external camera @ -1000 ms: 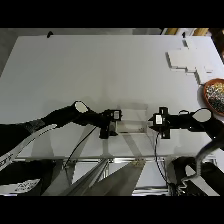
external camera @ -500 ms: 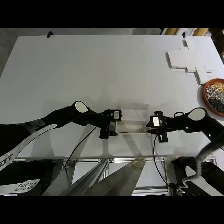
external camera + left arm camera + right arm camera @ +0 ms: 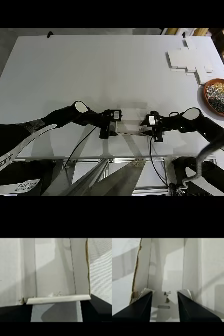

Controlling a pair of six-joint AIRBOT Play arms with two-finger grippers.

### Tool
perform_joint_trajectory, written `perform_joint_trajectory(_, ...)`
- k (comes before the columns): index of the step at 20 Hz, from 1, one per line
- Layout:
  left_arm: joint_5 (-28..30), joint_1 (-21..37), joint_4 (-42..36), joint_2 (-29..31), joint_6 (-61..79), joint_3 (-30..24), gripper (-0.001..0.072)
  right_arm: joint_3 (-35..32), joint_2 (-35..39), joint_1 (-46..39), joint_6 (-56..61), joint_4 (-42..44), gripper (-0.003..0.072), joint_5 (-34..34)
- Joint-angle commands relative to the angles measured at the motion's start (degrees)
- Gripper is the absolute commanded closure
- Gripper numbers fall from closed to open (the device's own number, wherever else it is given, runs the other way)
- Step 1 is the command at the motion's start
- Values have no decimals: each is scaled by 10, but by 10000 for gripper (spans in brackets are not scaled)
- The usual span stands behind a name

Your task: Fold the box and place the chain.

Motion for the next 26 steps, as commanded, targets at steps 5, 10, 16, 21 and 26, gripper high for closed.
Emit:
perform_joint_trajectory(5,0,0,0,0,0,0,420,-13,50,-2,72,-27,297,-8)
perform_joint_trajectory(10,0,0,0,0,0,0,420,-13,191,-33,226,-51,520,-1)
perform_joint_trajectory(16,0,0,0,0,0,0,420,-13,250,-87,472,-51,665,-67)
perform_joint_trajectory(21,0,0,0,0,0,0,420,-13,250,-149,722,-114,665,-128)
perform_joint_trajectory(26,0,0,0,0,0,0,420,-13,234,-188,951,-284,665,-120)
